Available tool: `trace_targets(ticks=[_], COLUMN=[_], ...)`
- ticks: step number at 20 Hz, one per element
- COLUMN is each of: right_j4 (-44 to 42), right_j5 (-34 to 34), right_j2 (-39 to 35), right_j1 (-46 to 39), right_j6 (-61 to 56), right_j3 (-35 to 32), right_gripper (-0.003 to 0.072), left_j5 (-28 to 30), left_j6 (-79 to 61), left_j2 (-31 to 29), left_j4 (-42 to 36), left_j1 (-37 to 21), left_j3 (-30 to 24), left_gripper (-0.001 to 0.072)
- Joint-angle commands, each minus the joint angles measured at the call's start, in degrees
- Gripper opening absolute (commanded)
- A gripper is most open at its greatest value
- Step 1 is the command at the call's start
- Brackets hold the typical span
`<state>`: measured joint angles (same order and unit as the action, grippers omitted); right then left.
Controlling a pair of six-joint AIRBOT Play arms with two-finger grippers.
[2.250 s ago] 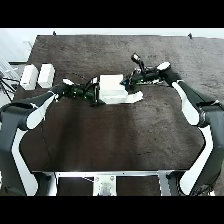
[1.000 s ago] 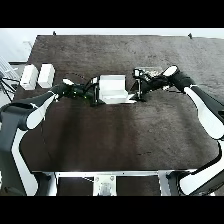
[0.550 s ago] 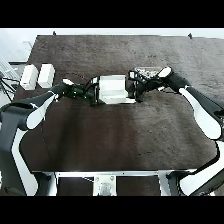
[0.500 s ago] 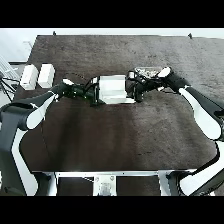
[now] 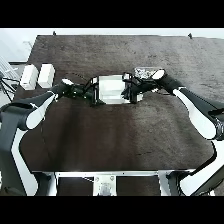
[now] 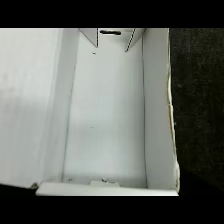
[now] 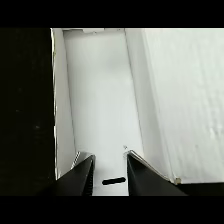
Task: Fold the box and place the chain.
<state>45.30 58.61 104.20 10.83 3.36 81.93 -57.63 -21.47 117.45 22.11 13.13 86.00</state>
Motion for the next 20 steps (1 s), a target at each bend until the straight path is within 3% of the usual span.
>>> trace_targets(ticks=[1, 2, 4, 7, 13, 14, 16, 17, 18, 20], right_j4=[-0.7, -0.7, -0.7, -0.7, -0.5, -0.3, 3.7, 5.7, 7.7, 11.2], right_j5=[-1.2, -1.2, -1.2, -1.0, -0.3, -0.3, 0.9, 1.9, 3.1, 5.5], right_j2=[0.3, 0.3, 0.3, 0.3, 0.3, 0.3, -0.5, -1.1, -2.0, -4.3], right_j1=[0.2, 0.2, 0.2, 0.2, 0.1, 0.1, 0.1, 0.0, -0.3, -1.1], right_j6=[0.0, 0.0, 0.0, 0.6, 0.8, 0.6, -1.1, -2.5, -4.5, -9.3], right_j3=[0.0, 0.0, 0.0, 0.0, 0.0, 0.0, 0.0, 0.0, 0.0, 0.0], right_gripper=[0.0287, 0.0338, 0.0565, 0.0612, 0.0612, 0.0592, 0.0216, 0.0174, 0.0066, 0.0013], left_j5=[0.1, 0.1, 0.1, 0.1, 0.1, 0.1, 0.1, 0.1, 0.1, 0.1], left_j6=[0.0, 0.0, 0.0, 0.0, 0.0, 0.0, 0.0, 0.0, 0.0, 0.0], left_j2=[0.0, 0.0, 0.0, 0.0, 0.0, 0.0, 0.0, 0.0, 0.0, 0.0], left_j4=[-0.1, -0.1, -0.1, -0.1, -0.1, -0.1, -0.1, -0.1, -0.1, -0.1], left_j1=[0.0, 0.0, 0.0, 0.0, 0.0, 0.0, 0.0, 0.0, 0.0, 0.0], left_j3=[0.0, 0.0, 0.0, 0.0, 0.0, 0.0, 0.0, 0.0, 0.0, 0.0], left_gripper=[0.0466, 0.0466, 0.0466, 0.0466, 0.0466, 0.0466, 0.0466, 0.0466, 0.0466, 0.0466])
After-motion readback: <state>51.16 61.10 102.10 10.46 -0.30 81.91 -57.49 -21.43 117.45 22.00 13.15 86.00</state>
